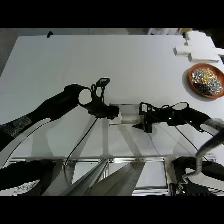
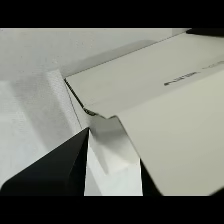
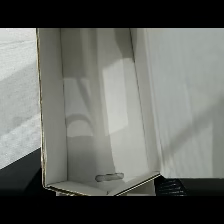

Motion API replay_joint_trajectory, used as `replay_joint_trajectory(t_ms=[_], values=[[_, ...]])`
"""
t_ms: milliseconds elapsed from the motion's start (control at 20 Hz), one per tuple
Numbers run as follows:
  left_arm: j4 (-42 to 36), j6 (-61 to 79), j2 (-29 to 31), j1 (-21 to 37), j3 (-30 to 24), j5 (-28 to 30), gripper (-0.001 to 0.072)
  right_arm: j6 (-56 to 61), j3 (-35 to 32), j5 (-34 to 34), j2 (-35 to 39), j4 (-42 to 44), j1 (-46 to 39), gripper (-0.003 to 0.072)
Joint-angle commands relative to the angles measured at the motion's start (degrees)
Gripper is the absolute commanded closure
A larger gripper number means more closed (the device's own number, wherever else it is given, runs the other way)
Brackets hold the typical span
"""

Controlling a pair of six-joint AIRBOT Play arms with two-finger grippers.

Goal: Fold the box and place the chain.

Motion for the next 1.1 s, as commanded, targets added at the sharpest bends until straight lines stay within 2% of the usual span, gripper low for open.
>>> replay_joint_trajectory(t_ms=[0, 150, 500, 700, 800, 1050], values=[[2.36, -4.46, -1.11, -1.18, 1.11, -1.53, 0.0363, 0.02, 0.02, 0.02, -0.02, 0.02, 0.04, 0.0288], [6.08, -8.13, -1.16, -1.99, 1.86, -3.06, 0.0363, 0.0, 0.02, 0.02, -0.02, 0.02, 0.04, 0.0288], [7.91, -15.34, -5.2, -4.55, 5.68, -6.05, 0.0363, 0.02, 0.02, 0.02, -0.02, 0.02, 0.04, 0.0288], [15.69, -20.04, -9.29, -6.16, 11.06, -14.29, 0.0364, 0.02, 0.02, 0.02, -0.02, 0.02, 0.04, 0.0288], [16.9, -22.86, -11.34, -6.56, 13.55, -16.65, 0.0364, 0.02, 0.02, 0.02, -0.02, 0.02, 0.04, 0.0288], [18.71, -29.92, -12.83, -7.1, 14.47, -16.22, 0.0369, 0.02, 0.02, 0.02, -0.02, 0.02, 0.04, 0.0288]])
